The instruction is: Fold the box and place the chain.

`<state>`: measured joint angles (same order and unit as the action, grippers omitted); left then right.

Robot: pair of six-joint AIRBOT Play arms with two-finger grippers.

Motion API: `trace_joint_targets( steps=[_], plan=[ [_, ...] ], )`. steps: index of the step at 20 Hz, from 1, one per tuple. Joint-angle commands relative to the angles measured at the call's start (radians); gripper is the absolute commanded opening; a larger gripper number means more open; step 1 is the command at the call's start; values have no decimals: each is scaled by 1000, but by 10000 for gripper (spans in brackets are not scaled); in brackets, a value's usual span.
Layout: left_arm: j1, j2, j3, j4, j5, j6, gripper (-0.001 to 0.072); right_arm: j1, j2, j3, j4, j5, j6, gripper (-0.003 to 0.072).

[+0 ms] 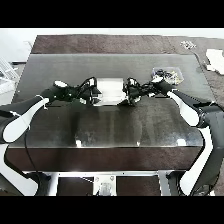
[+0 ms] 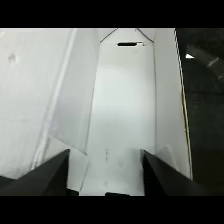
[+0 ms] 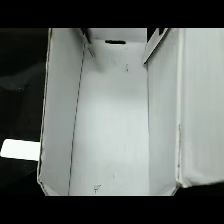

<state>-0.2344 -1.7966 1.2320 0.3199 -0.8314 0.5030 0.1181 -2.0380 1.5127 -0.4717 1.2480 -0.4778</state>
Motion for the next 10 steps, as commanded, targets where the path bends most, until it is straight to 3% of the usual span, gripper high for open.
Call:
trace_joint_targets(
  steps=[1,2,3,6,8,10],
  plan=[
    [1,-1,0,6,57,3,409,1,0,0,0,2,-2,579],
    [2,-1,0,6,76,5,210,1,0,0,0,2,-2,579],
    [6,-1,0,6,94,7,130,1,0,0,0,2,-2,579],
    [37,0,2,6,82,14,120,1,0,0,0,2,-2,579],
    [67,7,2,2,39,24,24,1,0,0,0,2,-2,579],
    [99,29,2,-21,-5,30,23,1,0,0,0,2,-2,579]
  ],
)
